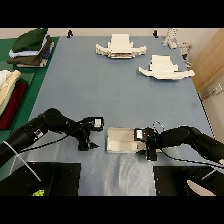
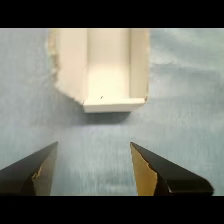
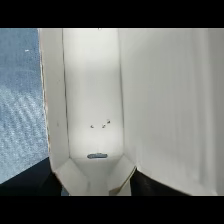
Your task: Fold the box.
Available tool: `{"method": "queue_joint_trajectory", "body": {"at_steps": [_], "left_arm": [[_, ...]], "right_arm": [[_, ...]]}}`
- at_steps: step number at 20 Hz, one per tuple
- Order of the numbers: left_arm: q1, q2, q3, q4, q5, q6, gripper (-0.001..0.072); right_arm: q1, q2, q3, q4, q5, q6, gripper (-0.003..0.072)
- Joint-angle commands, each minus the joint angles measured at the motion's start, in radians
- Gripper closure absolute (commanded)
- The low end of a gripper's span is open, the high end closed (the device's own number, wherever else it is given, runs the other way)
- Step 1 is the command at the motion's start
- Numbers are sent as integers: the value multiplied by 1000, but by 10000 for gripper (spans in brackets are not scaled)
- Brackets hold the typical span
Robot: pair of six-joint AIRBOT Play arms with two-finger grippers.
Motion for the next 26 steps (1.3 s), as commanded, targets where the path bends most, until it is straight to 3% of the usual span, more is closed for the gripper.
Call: {"method": "queue_joint_trajectory", "body": {"at_steps": [1,14,26], "left_arm": [[-45,-7,-83,-175,95,188,15],[-225,-106,-99,-207,296,72,15],[-240,-175,-98,-246,334,75,15]], "right_arm": [[0,0,1,0,0,0,153],[0,0,1,0,0,0,153],[0,0,1,0,0,0,153]]}}
